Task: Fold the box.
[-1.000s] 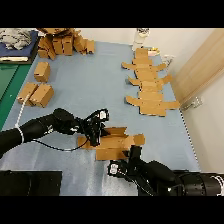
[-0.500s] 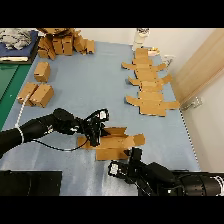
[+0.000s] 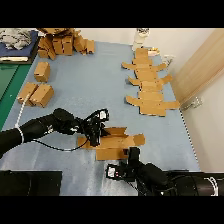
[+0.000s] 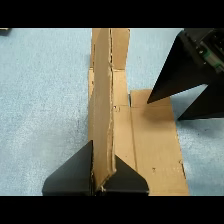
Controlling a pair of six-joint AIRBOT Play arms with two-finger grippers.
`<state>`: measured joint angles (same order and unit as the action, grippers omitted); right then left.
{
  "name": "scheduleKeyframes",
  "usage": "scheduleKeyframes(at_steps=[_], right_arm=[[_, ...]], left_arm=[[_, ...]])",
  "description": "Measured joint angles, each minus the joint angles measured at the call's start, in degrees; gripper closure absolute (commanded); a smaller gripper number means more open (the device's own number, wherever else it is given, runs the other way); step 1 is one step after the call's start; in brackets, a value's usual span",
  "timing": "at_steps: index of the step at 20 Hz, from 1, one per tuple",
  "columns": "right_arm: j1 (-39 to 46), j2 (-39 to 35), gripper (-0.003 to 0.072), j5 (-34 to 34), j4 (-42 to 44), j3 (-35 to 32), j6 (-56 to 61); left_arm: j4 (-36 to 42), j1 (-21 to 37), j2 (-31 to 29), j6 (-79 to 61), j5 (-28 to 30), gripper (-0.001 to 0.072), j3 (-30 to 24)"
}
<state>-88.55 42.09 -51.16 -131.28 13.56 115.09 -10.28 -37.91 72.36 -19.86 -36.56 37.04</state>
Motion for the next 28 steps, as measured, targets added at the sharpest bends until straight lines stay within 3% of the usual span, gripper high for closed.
scheduleKeyframes(at_steps=[12,27,28], right_arm=[[5.57,1.01,0.0106,1.81,-5.6,1.22,1.03],[11.06,-3.41,0.01,4.72,-5.09,1.55,0.35],[11.08,-3.48,0.0065,5.01,-4.98,1.55,0.2]], left_arm=[[0.02,0.0,0.0,0.0,-0.02,0.0697,0.0],[0.0,0.04,0.0,0.0,-0.02,0.0697,-0.02],[0.0,0.04,0.0,0.0,0.0,0.0697,0.0]])
